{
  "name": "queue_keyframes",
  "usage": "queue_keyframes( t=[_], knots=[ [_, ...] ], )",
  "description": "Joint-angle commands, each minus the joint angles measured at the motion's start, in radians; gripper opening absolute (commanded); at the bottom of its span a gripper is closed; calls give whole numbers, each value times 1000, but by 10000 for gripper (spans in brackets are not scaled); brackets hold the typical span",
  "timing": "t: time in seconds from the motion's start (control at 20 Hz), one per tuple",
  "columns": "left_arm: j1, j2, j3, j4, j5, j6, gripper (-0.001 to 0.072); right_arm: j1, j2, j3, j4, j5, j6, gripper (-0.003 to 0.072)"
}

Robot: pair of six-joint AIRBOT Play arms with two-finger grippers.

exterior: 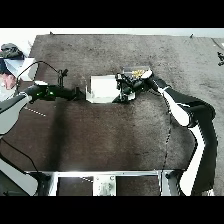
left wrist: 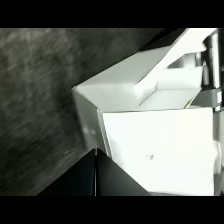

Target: Fold the box and place the chain.

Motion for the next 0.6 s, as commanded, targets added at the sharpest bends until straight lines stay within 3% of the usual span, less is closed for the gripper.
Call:
queue_keyframes(
  t=[0.0, 0.05, 0.55],
  knots=[
    [-11, 0, 25, -49, -15, 25, 167, 0, 0, 0, 0, 0, 0, 430],
    [-11, 0, 40, -50, -30, 25, 251, 0, 0, 0, 0, 0, 0, 430],
    [-29, 2, 74, -22, -32, -13, 252, 0, 0, 0, 0, 0, 0, 430]
  ],
)
